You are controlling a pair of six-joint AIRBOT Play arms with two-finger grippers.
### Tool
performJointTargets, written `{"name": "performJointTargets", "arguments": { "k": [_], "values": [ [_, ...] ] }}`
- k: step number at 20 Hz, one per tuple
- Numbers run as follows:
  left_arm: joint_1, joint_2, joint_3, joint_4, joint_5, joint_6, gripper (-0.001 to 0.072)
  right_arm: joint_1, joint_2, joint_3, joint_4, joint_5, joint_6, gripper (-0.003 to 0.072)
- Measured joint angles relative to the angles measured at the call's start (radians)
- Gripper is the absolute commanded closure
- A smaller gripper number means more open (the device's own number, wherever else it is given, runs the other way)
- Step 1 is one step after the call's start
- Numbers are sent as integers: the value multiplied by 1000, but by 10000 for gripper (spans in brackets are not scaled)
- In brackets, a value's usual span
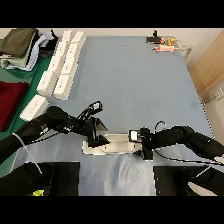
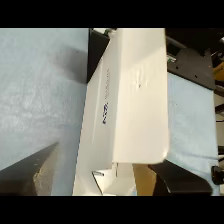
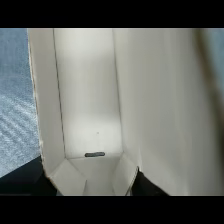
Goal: Fold the box.
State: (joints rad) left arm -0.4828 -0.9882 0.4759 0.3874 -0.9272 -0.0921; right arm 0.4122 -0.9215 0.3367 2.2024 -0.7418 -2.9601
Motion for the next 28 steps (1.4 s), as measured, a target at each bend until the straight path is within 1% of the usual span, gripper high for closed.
{"name": "performJointTargets", "arguments": {
  "k": [4, 5, 6, 7, 11, 13, 15, 18, 21, 25, 28],
  "values": [
    [38, 141, 0, 126, -9, -212, 29, 0, 0, 0, 0, 0, 0, 173],
    [44, 174, 0, 158, -15, -269, 203, 0, 0, 0, 0, 0, 0, 174],
    [48, 206, 0, 193, -31, -336, 583, 0, 0, 0, 0, 0, 0, 174],
    [51, 231, 0, 216, -51, -399, 696, 0, 0, 0, 0, 0, 0, 174],
    [55, 275, 0, 269, -182, -595, 697, 0, 0, 0, 0, 0, 0, 174],
    [39, 274, 0, 268, -217, -691, 696, 0, 0, 0, 0, 0, 0, 174],
    [2, 258, 0, 224, -221, -748, 696, 0, 0, 0, 0, 0, 0, 174],
    [-60, 208, 4, 113, -143, -788, 696, 0, 0, 0, 0, 0, 0, 174],
    [-80, 132, 30, 34, -41, -803, 696, 0, 0, 0, 0, 0, 0, 174],
    [-86, 11, 74, -14, 53, -813, 697, 0, 0, 0, 0, 0, 0, 174],
    [-88, -76, 87, -26, 105, -819, 696, 0, 0, 0, 0, 0, 0, 174]
  ]
}}
